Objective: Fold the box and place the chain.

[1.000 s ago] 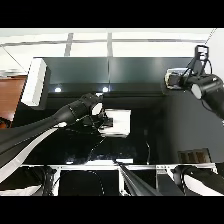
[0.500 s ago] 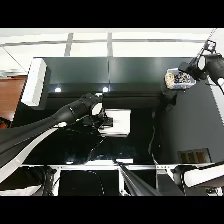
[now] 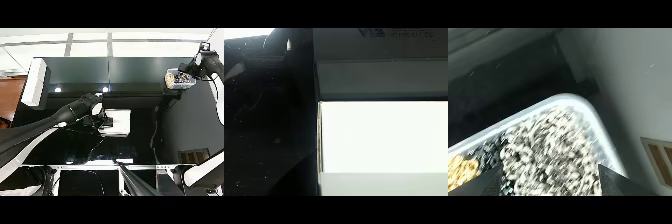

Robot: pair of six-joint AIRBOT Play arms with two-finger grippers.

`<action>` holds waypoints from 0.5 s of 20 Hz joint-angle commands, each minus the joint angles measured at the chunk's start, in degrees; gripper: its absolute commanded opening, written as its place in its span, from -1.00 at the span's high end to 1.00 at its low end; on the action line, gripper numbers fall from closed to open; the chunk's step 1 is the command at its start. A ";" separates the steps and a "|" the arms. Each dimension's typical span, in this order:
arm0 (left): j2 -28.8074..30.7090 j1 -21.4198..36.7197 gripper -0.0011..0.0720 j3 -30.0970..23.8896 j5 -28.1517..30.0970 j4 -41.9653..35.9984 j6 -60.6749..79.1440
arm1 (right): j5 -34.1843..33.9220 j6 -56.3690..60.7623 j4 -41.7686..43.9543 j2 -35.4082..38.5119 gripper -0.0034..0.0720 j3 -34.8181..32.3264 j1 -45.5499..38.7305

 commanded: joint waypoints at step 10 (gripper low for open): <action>0.02 0.02 0.90 0.04 -0.07 -0.22 0.00 | 3.54 -1.86 3.43 -2.34 -0.37 0.50 -0.33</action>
